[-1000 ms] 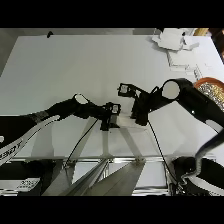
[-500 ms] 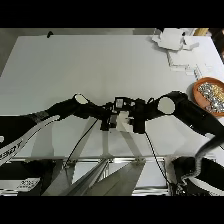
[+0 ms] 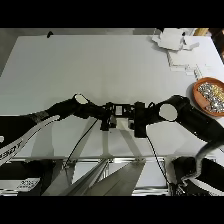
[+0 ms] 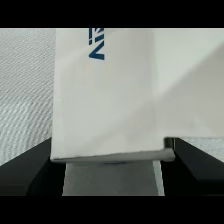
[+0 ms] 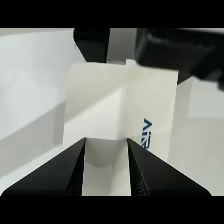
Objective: Fold the box and place the chain.
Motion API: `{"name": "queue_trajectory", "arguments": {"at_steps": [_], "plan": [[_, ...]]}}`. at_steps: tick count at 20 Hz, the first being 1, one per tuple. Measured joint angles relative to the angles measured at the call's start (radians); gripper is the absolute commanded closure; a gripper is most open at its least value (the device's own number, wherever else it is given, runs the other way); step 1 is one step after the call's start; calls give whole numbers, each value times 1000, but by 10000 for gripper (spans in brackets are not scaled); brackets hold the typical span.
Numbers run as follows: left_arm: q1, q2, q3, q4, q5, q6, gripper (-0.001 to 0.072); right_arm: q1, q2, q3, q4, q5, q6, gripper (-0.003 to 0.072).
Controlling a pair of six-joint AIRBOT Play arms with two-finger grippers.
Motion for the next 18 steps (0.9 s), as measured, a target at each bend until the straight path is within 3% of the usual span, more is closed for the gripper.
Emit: {"name": "queue_trajectory", "arguments": {"at_steps": [4,6,7,18], "plan": [[0,0,0,0,0,0,277,1,2,-13,-44,-31,14,399],[0,0,0,0,0,-2,277,1,3,-15,-55,-49,14,498],[0,0,0,0,0,-3,277,1,3,-17,-57,-55,16,507],[0,0,0,-1,2,-1,277,2,-5,-22,-69,-122,18,527]]}}
